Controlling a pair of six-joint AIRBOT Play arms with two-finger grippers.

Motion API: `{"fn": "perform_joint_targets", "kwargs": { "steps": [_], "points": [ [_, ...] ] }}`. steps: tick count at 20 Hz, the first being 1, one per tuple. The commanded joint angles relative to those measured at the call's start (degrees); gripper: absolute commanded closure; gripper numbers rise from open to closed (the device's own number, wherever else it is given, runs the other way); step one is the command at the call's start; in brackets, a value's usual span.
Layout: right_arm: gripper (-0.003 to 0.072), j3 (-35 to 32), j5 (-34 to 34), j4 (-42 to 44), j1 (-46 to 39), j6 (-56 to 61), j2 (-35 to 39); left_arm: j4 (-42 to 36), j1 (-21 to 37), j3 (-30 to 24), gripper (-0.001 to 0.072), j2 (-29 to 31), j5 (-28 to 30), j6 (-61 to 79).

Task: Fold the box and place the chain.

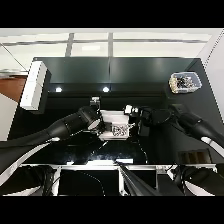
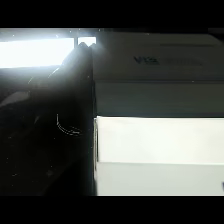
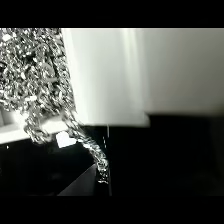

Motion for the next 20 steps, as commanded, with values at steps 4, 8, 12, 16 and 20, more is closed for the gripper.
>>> {"fn": "perform_joint_targets", "kwargs": {
  "steps": [4, 8, 12, 16, 20],
  "points": [
    [0.0660, 3.37, -11.98, 1.73, -2.89, 6.80, 10.25, -0.02, 0.02, 0.04, 0.0677, 0.04, 0.04, -0.02],
    [0.0660, 9.31, -20.70, 15.91, -2.89, 8.61, 12.79, -0.02, 0.02, 0.04, 0.0677, 0.04, 0.13, -0.02],
    [0.0659, 10.38, -19.96, 23.39, -2.29, 12.59, 11.69, -0.02, 0.02, 0.04, 0.0677, 0.04, 0.28, -0.02],
    [0.0181, 10.43, -19.28, 19.93, -2.29, 17.84, 9.81, -0.04, 0.02, 0.04, 0.0677, 0.04, 0.31, -0.02],
    [0.0182, 12.66, -24.55, 12.72, -8.74, 21.81, 11.21, 0.02, 0.02, 0.07, 0.0678, 0.04, 0.70, 0.42]
  ]
}}
